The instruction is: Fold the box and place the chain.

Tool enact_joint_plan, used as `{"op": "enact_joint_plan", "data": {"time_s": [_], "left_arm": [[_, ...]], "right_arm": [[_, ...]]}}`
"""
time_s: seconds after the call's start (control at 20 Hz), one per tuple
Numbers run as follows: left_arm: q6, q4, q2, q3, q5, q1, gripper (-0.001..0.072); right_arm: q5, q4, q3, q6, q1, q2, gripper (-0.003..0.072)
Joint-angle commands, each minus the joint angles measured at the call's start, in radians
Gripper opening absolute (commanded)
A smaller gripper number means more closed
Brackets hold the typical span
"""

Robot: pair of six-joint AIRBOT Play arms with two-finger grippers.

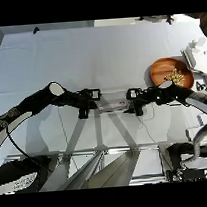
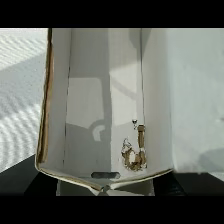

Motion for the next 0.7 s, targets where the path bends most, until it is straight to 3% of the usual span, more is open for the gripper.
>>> {"op": "enact_joint_plan", "data": {"time_s": [0.0,0.55,0.6,0.65], "left_arm": [[0.0,-0.045,-0.001,0.0,0.003,-0.003,0.0007],[-0.001,-0.063,-0.014,0.0,0.004,-0.024,0.0017],[-0.001,-0.063,-0.014,0.0,0.004,-0.024,0.0072],[-0.001,-0.063,-0.014,0.0,0.005,-0.024,0.0228]], "right_arm": [[0.002,-0.001,0.0,0.0,0.0,0.0,0.0524],[0.002,-0.001,0.0,0.0,0.0,0.0,0.0524],[0.002,-0.001,0.0,0.0,0.0,0.0,0.0524],[0.002,-0.001,0.0,0.0,0.0,0.0,0.0524]]}}
